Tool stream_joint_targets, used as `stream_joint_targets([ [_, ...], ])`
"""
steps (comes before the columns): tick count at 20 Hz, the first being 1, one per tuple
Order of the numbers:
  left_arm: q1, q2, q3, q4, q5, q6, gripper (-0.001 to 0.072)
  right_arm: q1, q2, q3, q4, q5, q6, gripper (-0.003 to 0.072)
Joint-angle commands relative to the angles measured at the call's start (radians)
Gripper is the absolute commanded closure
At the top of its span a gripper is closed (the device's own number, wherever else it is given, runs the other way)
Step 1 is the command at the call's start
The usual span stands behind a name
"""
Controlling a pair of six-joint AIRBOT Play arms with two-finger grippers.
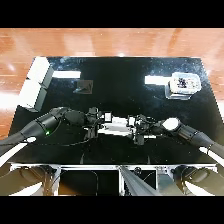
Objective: Fold the box and place the chain.
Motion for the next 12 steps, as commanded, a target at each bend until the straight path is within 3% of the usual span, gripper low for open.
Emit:
stream_joint_targets([
  [1,-0.001,-0.001,0.001,-0.005,0.003,0.0,0.0498,0.0,-0.001,0.001,0.0,0.001,-0.001,0.0139],
  [12,-0.016,-0.002,0.002,-0.031,-0.006,0.0,0.0498,0.001,-0.001,0.001,0.0,0.001,-0.001,0.0139],
])
